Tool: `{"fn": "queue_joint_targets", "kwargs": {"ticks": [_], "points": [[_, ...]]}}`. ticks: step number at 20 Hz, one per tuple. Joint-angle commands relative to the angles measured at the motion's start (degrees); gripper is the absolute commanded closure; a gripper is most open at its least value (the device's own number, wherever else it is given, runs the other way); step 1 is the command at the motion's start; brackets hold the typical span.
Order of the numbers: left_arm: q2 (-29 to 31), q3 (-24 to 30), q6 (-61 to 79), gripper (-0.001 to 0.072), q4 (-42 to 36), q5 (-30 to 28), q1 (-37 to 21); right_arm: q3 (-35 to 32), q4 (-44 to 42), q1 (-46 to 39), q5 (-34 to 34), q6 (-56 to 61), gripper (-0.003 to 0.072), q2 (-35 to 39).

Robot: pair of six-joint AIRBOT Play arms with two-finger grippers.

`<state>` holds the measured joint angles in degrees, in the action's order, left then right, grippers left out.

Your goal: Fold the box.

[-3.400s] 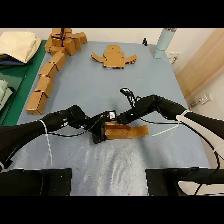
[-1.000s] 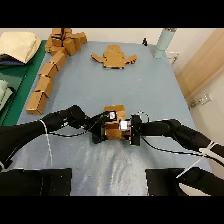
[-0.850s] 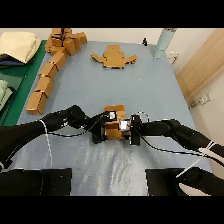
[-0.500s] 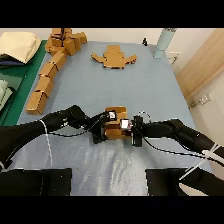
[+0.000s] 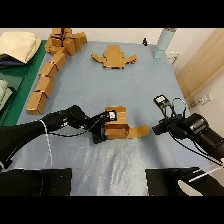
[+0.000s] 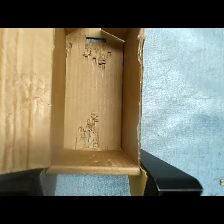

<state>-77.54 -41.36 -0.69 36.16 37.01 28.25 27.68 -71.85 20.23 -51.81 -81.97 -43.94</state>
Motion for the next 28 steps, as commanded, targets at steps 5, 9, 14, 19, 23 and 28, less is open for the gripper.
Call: {"fn": "queue_joint_targets", "kwargs": {"ticks": [5,9,14,19,23,28], "points": [[0.0,0.0,0.0,0.0190,0.0,0.0,0.0,-0.1,-36.2,-4.8,4.6,-14.6,0.0681,-11.5],[0.0,0.0,0.0,0.0190,0.0,0.0,0.0,0.6,-43.3,-4.8,3.0,-21.2,0.0682,-10.4],[0.0,0.0,0.0,0.0190,0.0,0.0,0.0,1.0,-46.0,-4.8,2.6,-22.6,0.0681,-7.5],[0.0,0.0,0.0,0.0190,0.0,0.0,0.0,0.9,-48.8,-4.8,2.9,-25.0,0.0680,-7.5],[0.0,0.0,0.0,0.0190,0.0,0.0,0.0,0.9,-43.8,-5.0,3.7,-23.1,0.0680,-7.5],[0.0,0.0,0.0,0.0190,0.0,0.0,0.0,0.9,-36.9,-5.1,4.8,-18.1,0.0680,-9.9]]}}
